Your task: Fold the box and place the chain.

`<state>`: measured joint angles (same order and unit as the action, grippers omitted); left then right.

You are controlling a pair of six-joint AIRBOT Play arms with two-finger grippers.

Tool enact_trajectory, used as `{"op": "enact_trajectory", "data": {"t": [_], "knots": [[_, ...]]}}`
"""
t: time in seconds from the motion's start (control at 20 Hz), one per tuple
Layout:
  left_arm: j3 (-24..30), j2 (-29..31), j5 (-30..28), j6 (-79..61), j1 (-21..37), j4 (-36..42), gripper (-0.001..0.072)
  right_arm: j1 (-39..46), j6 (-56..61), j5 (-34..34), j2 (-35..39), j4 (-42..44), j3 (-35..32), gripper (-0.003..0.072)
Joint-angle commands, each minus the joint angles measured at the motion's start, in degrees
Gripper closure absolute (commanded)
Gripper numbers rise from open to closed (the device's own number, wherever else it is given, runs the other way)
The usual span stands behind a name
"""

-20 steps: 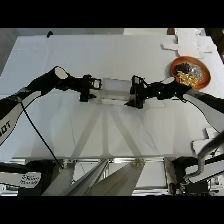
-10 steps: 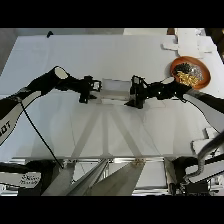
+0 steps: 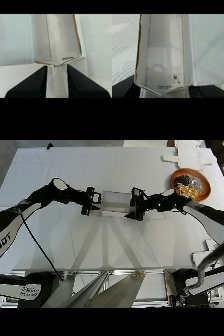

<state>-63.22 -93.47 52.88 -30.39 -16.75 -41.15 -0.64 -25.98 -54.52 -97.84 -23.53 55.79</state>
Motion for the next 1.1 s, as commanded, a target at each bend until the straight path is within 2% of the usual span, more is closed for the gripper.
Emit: {"op": "enact_trajectory", "data": {"t": [0.0,0.05,0.1,0.15,0.3,0.5,0.85,0.95,1.05], "knots": [[-0.07,-0.13,0.07,-1.01,-0.07,0.83,0.0460,0.00,0.02,0.00,-0.02,0.02,0.04,0.0120],[-0.07,-0.22,0.07,-1.38,-0.07,0.85,0.0497,0.00,0.02,0.00,-0.02,0.02,0.04,0.0120],[-0.07,-0.28,0.07,-1.40,-0.07,0.83,0.0568,0.00,0.02,0.00,-0.02,0.00,0.04,0.0120],[-0.07,-0.39,0.09,-1.38,-0.07,0.85,0.0575,0.00,0.02,0.00,-0.02,0.00,0.04,0.0120],[-0.07,-0.87,0.09,-1.36,-0.07,1.44,0.0575,0.00,0.02,0.00,-0.02,0.02,0.04,0.0120],[-0.07,-1.88,1.09,-1.40,-0.44,6.23,0.0575,0.00,0.02,0.00,-0.02,0.02,0.04,0.0120],[-0.07,-2.05,1.81,-1.31,-0.48,7.50,0.0573,0.00,0.02,0.00,-0.02,0.00,0.04,0.0120],[-0.07,-2.05,1.81,-1.31,-0.48,7.50,0.0534,0.00,0.02,0.00,-0.02,0.02,0.04,0.0120],[-0.07,-2.05,1.81,-1.22,-0.48,7.52,0.0381,0.00,0.02,0.00,-0.02,0.02,0.04,0.0120]]}}
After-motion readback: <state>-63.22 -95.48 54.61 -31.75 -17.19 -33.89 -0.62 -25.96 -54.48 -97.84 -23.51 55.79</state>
